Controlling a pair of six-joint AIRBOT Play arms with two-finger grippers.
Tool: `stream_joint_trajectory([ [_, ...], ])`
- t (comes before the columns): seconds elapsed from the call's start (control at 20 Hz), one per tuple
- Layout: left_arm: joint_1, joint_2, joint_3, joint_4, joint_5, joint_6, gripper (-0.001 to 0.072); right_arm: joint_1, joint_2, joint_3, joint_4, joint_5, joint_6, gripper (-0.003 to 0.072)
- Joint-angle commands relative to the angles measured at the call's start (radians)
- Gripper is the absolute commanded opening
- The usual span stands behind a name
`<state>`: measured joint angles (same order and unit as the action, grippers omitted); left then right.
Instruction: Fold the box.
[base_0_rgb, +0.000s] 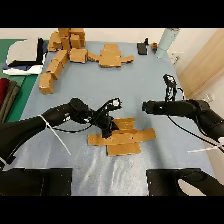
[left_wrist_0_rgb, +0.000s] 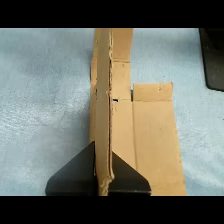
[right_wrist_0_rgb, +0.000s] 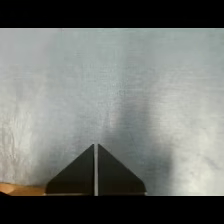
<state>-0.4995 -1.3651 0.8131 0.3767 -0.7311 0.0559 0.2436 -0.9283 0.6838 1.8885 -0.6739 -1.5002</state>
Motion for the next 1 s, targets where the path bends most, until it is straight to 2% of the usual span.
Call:
stream_joint_trajectory([
  [0.0,-0.006,0.0,-0.005,0.009,0.014,0.003,0.0011,0.002,-0.001,0.0,-0.006,-0.108,-0.001,0.0007],
  [0.1,-0.006,0.0,-0.005,0.009,0.014,-0.002,0.0012,0.002,0.001,0.0,-0.017,-0.185,-0.009,0.0007],
  [0.2,-0.005,0.0,-0.005,0.009,0.012,-0.004,0.0012,0.008,0.001,0.0,-0.05,-0.212,-0.008,0.0007],
  [0.45,0.009,0.026,0.009,0.051,-0.12,-0.05,0.0012,0.026,0.001,0.0,-0.072,-0.208,-0.008,0.0007],
  [0.7,0.051,0.043,0.016,0.043,-0.117,-0.053,0.0012,0.026,0.0,0.0,-0.072,-0.19,-0.008,0.0007],
  [0.95,0.05,0.027,0.015,0.042,-0.115,-0.053,0.0012,0.026,0.0,0.0,-0.071,-0.161,-0.008,0.0007],
])
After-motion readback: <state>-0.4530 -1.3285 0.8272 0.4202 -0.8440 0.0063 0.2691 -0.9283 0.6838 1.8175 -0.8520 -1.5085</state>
